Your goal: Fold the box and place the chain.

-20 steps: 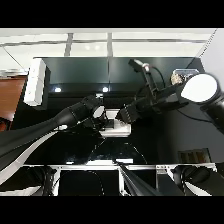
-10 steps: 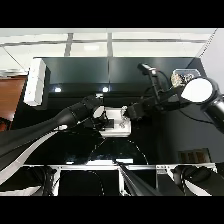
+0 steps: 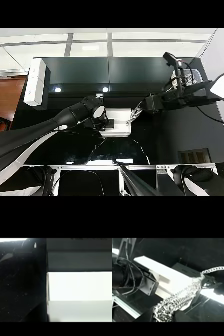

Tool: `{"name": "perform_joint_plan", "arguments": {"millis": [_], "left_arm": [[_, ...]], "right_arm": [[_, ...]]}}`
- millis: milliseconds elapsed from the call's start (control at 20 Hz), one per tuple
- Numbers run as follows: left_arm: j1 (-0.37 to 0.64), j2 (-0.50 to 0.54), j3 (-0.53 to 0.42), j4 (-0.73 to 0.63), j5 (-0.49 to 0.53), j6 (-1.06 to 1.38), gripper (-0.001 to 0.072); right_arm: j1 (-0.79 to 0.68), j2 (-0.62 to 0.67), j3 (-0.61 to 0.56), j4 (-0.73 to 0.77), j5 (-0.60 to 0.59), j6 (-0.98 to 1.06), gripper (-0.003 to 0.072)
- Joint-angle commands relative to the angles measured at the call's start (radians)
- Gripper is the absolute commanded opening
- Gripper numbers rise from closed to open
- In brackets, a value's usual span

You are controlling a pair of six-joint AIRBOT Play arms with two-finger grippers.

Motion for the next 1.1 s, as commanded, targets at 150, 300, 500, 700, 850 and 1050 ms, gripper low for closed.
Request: {"name": "perform_joint_plan", "arguments": {"millis": [150, 300, 500, 700, 850, 1050], "left_arm": [[0.001, 0.001, 0.0, 0.0, 0.0, 0.0, 0.0028], [0.001, 0.001, 0.0, 0.0, 0.0, 0.0, 0.0028], [0.001, 0.001, 0.0, 0.0, 0.0, 0.0, 0.0028], [0.001, 0.001, 0.0, 0.0, 0.0, 0.0, 0.0028], [0.001, 0.001, 0.0, 0.0, 0.0, 0.0, 0.0028], [0.001, 0.001, 0.0, 0.0, 0.0, 0.0, 0.0028]], "right_arm": [[0.0, 0.039, -0.005, 0.022, 0.037, 0.001, 0.0015], [0.065, 0.039, -0.027, 0.035, 0.007, 0.004, 0.0016], [0.159, 0.036, -0.076, 0.146, -0.195, 0.011, 0.0016], [0.224, 0.033, -0.077, 0.151, -0.281, 0.012, 0.0017], [0.229, 0.011, -0.121, 0.149, -0.281, 0.02, 0.0016], [0.23, -0.022, -0.221, 0.149, -0.326, 0.039, 0.0017]]}}
